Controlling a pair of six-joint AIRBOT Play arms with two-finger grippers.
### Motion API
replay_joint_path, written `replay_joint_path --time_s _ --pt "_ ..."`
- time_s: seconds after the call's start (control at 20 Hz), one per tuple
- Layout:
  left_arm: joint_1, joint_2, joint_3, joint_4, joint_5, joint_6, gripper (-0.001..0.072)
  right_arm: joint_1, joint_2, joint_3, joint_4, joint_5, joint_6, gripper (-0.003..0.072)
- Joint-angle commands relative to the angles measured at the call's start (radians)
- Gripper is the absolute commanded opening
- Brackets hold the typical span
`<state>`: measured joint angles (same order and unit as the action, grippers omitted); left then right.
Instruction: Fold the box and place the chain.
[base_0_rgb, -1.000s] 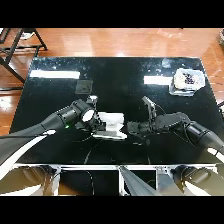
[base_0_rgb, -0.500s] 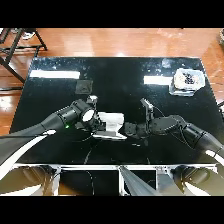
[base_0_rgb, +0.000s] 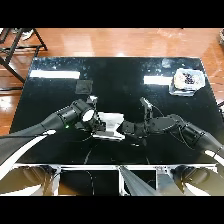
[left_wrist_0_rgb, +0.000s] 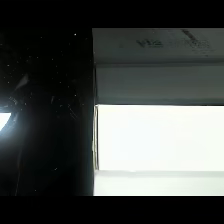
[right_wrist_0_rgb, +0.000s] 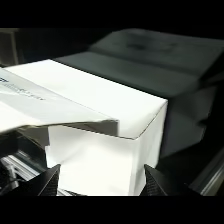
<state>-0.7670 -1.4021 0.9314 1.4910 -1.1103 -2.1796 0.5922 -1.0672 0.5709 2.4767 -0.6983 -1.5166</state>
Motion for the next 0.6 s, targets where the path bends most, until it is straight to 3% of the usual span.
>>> replay_joint_path --time_s 0.0,0.25,0.3,0.55 --pt "0.000 0.000 0.000 0.000 0.000 0.000 0.0021 0.012 -0.020 0.033 -0.023 -0.011 0.060 0.0614" --pt "0.000 0.000 0.000 0.000 -0.003 0.002 0.0021 0.055 -0.072 0.081 -0.097 -0.019 0.102 0.0575" --pt "0.000 0.000 0.000 0.000 -0.006 0.002 0.0021 0.068 -0.080 0.095 -0.138 -0.026 0.120 0.0538" --pt "0.000 0.000 0.000 0.000 -0.013 0.002 0.0021 0.105 -0.085 0.150 -0.375 -0.066 0.282 0.0536"
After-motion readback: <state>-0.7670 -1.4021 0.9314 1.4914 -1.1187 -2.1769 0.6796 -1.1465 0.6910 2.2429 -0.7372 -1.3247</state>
